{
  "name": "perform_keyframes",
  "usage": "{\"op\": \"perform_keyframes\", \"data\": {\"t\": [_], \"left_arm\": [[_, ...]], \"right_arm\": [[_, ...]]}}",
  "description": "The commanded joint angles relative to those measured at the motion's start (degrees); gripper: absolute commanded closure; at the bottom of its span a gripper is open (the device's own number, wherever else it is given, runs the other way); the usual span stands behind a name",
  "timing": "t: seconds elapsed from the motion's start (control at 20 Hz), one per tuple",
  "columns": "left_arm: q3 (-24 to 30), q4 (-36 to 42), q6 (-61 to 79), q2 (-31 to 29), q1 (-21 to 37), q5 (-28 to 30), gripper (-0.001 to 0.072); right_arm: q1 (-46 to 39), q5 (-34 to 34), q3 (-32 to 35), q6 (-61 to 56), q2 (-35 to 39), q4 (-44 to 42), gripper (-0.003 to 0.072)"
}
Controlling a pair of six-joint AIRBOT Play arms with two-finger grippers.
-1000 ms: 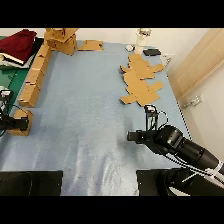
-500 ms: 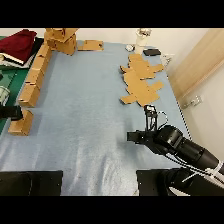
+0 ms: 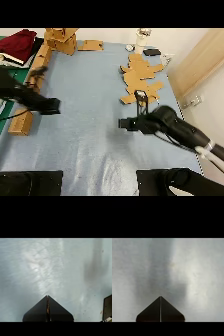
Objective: Fold the box.
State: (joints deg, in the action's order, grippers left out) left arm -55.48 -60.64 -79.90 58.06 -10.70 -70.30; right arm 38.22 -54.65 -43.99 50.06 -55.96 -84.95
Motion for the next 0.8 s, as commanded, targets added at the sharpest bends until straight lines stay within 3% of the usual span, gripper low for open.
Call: {"op": "perform_keyframes", "data": {"t": [0.0,0.25,0.75], "left_arm": [[-0.31,0.92,-5.31,7.61,-11.78,9.22,0.0702],[-0.55,3.61,-4.39,12.81,-16.00,16.26,0.0700],[-0.98,3.89,-3.65,12.61,-16.11,15.28,0.0700]], "right_arm": [[-2.58,-4.02,-13.27,9.60,-12.15,-5.22,0.0681],[-2.49,-4.13,-21.51,13.99,-22.45,-11.63,0.0681],[-2.51,-4.37,-21.64,13.94,-22.99,-12.83,0.0680]]}}
